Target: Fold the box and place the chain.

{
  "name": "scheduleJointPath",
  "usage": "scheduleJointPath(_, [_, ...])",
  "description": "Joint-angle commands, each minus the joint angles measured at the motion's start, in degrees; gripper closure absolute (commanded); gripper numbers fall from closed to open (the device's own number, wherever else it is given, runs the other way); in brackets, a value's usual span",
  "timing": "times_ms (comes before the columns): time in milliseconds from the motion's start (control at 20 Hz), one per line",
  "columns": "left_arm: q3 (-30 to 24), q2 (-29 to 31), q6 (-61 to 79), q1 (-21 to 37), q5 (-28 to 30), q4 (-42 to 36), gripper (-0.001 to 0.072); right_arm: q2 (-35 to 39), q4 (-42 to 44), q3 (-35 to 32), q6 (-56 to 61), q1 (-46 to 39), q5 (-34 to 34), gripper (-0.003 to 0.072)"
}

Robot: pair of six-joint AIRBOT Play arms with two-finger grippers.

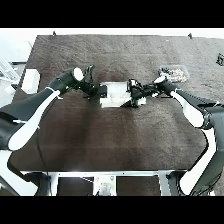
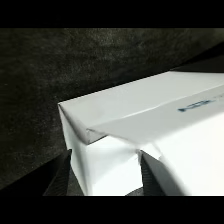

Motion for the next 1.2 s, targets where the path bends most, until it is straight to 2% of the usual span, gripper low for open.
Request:
scheduleJointPath(0, [4.3, -2.5, -3.1, -1.0, -4.6, 4.8, 0.0228, 0.0, 0.0, 0.0, 0.0, 0.0, 0.0, 0.0099])
scheduleJointPath(250, [6.0, -3.2, -7.0, -2.3, -5.7, 9.9, 0.0228, 0.0, 0.0, 0.0, 0.0, 0.0, 0.0, 0.0099])
scheduleJointPath(600, [15.6, -9.4, -9.2, -4.5, -14.0, 16.0, 0.0228, 0.0, 0.0, 0.0, 0.0, 0.0, 0.0, 0.0099])
scheduleJointPath(850, [19.2, -11.9, -10.0, -6.0, -17.5, 19.1, 0.0229, 0.0, 0.0, 0.0, 0.0, 0.0, 0.0, 0.0099])
scheduleJointPath(1150, [25.6, -15.4, -10.2, -7.4, -24.6, 25.1, 0.0229, 0.0, 0.0, 0.0, 0.0, 0.0, 0.0, 0.0099])
